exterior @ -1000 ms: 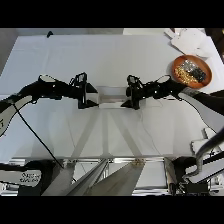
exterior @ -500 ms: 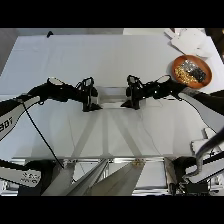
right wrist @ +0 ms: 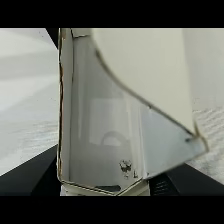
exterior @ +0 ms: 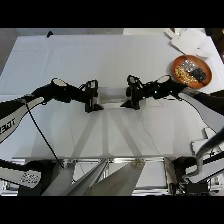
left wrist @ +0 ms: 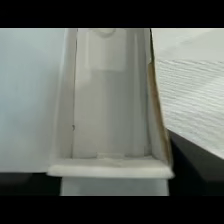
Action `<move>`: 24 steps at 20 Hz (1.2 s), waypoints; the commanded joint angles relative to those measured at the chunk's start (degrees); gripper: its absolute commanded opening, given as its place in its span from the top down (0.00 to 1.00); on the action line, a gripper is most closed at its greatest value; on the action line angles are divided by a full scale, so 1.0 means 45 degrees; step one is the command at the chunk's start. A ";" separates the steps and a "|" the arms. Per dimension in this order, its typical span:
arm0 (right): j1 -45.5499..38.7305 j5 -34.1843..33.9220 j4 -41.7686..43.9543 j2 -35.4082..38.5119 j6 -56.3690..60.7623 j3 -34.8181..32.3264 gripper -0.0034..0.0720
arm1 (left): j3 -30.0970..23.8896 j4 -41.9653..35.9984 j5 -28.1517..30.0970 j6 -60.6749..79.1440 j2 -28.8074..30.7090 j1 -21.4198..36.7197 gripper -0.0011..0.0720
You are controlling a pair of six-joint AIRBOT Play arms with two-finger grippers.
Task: Fold the box and place the chain.
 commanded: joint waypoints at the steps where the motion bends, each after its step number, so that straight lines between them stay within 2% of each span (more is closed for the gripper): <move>1: 0.0005 -0.0029 0.0024 0.0000 0.0024 0.0005 0.36 | 0.0005 0.0029 0.0146 -0.0024 0.0010 -0.0078 0.41; 3: 0.0005 -0.0029 0.0024 0.0000 0.0024 0.0005 0.36 | 0.0005 0.0029 0.0146 -0.0024 0.0015 -0.0078 0.61; 4: 0.0005 -0.0029 0.0029 0.0000 0.0024 0.0005 0.36 | 0.0005 0.0024 0.0146 -0.0024 0.0015 -0.0078 0.66; 24: 0.0010 -0.0019 0.0029 0.0000 0.0029 0.0005 0.36 | 0.0005 0.0019 0.0136 -0.0029 0.0019 -0.0073 0.68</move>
